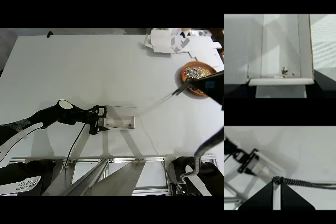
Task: Fold the box and place the chain.
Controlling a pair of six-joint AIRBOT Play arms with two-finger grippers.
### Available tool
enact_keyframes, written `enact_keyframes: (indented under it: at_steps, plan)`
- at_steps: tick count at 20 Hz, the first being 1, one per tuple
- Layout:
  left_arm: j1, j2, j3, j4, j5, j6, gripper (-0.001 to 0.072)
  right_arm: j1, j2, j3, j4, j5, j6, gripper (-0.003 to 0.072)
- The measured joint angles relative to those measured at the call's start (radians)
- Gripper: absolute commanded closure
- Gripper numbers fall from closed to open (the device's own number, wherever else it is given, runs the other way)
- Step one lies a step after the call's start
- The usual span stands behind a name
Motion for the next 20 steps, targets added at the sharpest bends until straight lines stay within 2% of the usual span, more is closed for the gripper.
enact_keyframes:
  at_steps: [4,8,12,16,20]
  plan:
    - [0.0,0.0,0.0,0.0,0.0,0.0,0.056,0.197,0.005,-0.085,0.001,-0.067,0.026,0.067]
    - [0.0,0.0,0.0,0.0,0.0,0.0,0.056,0.373,-0.01,-0.207,-0.003,-0.202,0.034,0.0669]
    - [0.0,0.0,0.0,0.0,0.0,0.0,0.056,0.526,-0.079,-0.293,-0.016,-0.347,0.035,0.0669]
    - [0.0,0.0,0.0,0.0,0.0,0.0,0.056,0.621,-0.181,-0.321,-0.076,-0.418,0.035,0.0669]
    - [0.0,0.0,0.0,0.0,0.0,0.0,0.056,0.651,-0.273,-0.331,-0.107,-0.451,0.035,0.0669]
